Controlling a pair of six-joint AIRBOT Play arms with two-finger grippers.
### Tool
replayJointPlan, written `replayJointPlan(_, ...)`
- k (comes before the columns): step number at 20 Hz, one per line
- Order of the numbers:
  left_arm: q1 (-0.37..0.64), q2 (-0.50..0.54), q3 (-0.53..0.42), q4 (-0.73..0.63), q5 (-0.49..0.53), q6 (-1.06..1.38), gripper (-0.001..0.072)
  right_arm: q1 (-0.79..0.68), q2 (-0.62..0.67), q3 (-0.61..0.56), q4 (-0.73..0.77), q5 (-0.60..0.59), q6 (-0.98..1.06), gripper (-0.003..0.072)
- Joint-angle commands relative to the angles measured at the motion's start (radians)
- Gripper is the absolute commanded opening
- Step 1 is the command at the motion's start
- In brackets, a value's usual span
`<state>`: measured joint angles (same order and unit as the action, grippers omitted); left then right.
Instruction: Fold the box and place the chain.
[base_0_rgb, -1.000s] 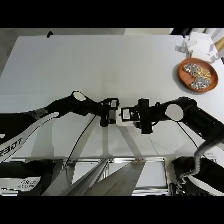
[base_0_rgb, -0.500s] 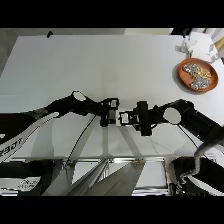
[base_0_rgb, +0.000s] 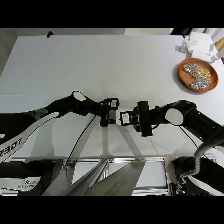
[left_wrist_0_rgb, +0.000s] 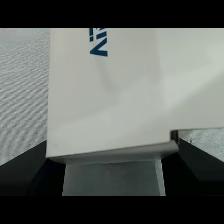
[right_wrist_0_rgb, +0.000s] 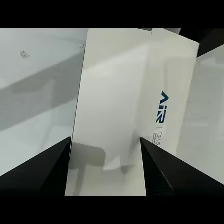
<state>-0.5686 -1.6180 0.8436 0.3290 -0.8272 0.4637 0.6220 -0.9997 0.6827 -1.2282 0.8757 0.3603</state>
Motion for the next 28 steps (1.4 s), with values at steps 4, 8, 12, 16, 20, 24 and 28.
replayJointPlan(4, 0.000, 0.000, 0.000, 0.000, 0.000, 0.000, 0.0072, -0.001, 0.005, -0.003, -0.006, -0.052, 0.021, 0.0477)
replayJointPlan(8, 0.000, 0.000, 0.000, 0.000, 0.001, 0.000, 0.0072, -0.002, 0.034, -0.003, 0.010, -0.024, 0.024, 0.0479)
replayJointPlan(12, 0.000, 0.000, 0.000, 0.000, 0.001, 0.000, 0.0072, -0.039, 0.064, -0.001, 0.044, -0.003, 0.024, 0.0479)
replayJointPlan(16, 0.000, 0.000, 0.000, 0.000, 0.000, 0.000, 0.0072, -0.119, 0.070, 0.069, 0.210, 0.068, -0.046, 0.0478)
replayJointPlan(20, 0.000, 0.000, 0.000, 0.000, 0.001, 0.000, 0.0072, -0.207, 0.068, 0.116, 0.310, 0.120, -0.082, 0.0451)
replayJointPlan(24, 0.000, 0.000, 0.000, 0.000, 0.001, 0.000, 0.0072, -0.199, 0.036, 0.116, 0.278, 0.130, -0.082, 0.0410)
replayJointPlan(28, 0.000, 0.000, 0.000, 0.000, 0.001, 0.000, 0.0072, -0.133, -0.010, 0.110, 0.194, 0.133, -0.080, 0.0395)
